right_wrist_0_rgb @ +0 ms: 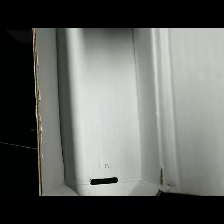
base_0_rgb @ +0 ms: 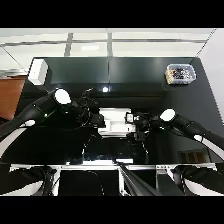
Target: Fold the box and place the chain.
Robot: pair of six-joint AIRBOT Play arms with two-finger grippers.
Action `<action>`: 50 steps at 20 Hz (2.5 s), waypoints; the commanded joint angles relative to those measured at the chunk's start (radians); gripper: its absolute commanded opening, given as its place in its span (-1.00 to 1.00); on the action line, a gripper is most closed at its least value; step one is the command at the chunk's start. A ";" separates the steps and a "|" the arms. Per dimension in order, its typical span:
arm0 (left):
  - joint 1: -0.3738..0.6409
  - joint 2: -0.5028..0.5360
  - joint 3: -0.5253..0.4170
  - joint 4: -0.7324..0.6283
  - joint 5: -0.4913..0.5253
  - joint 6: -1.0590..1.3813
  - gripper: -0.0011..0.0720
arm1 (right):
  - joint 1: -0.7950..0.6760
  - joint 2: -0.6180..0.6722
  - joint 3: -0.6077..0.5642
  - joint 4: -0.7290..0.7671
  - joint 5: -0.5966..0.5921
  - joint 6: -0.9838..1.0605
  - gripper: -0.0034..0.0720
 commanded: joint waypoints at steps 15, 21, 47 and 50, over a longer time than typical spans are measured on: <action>-0.183 0.000 0.026 0.235 0.106 -0.279 0.04 | 0.000 0.000 0.000 0.000 0.000 0.000 -0.46; -0.240 -0.035 0.081 0.378 0.061 -0.476 0.04 | 0.000 0.000 0.000 0.000 0.000 0.000 -0.46; -0.338 -0.159 0.193 0.590 -0.024 -0.795 -0.75 | 0.000 0.000 0.000 0.000 0.000 0.000 -0.46; -0.339 -0.159 0.193 0.590 -0.022 -0.795 -0.91 | 0.000 0.000 0.000 0.000 0.000 0.000 -0.46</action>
